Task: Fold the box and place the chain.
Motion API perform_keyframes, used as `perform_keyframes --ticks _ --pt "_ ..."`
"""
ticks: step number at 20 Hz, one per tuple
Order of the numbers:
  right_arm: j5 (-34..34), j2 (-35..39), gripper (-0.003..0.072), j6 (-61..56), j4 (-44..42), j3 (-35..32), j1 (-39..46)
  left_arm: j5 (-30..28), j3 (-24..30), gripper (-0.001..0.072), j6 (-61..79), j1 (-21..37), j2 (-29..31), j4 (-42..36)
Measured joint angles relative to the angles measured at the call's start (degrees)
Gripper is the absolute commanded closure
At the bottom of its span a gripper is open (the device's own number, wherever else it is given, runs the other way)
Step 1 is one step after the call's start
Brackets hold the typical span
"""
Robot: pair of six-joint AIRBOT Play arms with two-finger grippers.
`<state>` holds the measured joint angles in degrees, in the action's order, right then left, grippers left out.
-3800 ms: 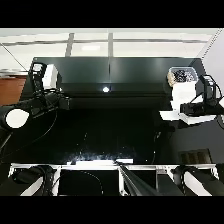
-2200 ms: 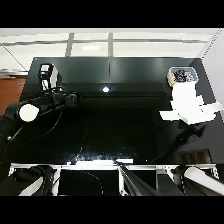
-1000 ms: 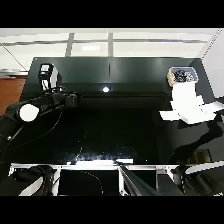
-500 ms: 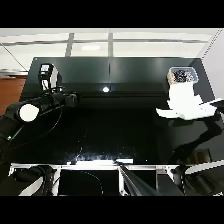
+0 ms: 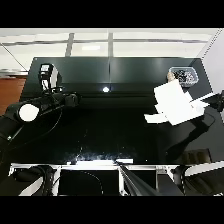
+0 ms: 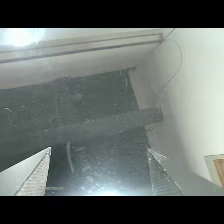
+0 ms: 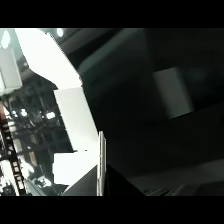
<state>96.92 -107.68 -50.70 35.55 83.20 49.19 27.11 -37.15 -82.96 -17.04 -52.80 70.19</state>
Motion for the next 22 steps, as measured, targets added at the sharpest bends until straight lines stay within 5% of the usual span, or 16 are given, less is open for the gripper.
perform_keyframes --ticks 13,22 --pt "-29.2 44.4 0.064 0.2 -12.4 -51.9 -20.6 0.3 0.0 0.0003 0.0 -1.9 -0.6 -5.3" --pt "-33.7 52.7 0.064 9.0 -21.7 -61.0 -40.7 8.2 0.0 0.0004 0.4 -5.6 -4.2 -19.2"
